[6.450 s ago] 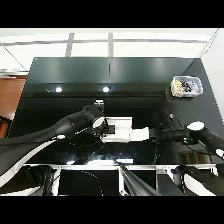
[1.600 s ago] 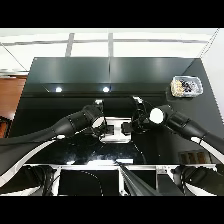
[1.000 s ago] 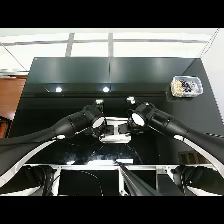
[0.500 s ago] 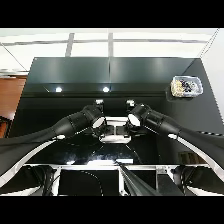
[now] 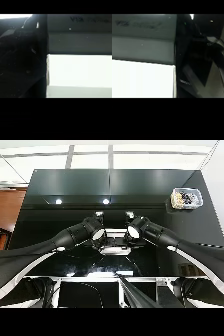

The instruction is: Fold the box and place the chain.

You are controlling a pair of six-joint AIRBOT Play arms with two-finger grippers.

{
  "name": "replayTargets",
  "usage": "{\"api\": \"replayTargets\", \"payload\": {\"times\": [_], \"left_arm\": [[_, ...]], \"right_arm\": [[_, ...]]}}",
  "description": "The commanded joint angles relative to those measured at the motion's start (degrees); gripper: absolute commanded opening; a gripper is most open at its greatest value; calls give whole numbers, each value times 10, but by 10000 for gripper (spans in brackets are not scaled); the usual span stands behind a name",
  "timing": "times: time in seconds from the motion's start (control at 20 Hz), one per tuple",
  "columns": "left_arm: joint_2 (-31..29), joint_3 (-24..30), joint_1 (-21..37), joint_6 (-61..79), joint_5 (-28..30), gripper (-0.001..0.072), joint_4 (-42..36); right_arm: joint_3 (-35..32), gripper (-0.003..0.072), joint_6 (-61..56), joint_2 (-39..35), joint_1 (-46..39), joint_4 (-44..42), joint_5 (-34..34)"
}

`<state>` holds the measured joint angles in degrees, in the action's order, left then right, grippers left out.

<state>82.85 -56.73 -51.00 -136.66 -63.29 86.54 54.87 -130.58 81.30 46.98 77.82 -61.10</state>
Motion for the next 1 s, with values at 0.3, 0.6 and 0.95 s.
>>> {"api": "replayTargets", "payload": {"times": [0.3, 0.6, 0.95], "left_arm": [[0, 0, 0, 0, 0, 31, 0], [0, 0, 0, 0, 0, 31, 0], [0, 0, 0, 0, 0, 31, 0]], "right_arm": [[0, 18, 18, -2, 3, 5, -5], [0, 328, 52, -40, -5, 30, -21], [0, 327, 132, -267, -10, 82, -86]]}}
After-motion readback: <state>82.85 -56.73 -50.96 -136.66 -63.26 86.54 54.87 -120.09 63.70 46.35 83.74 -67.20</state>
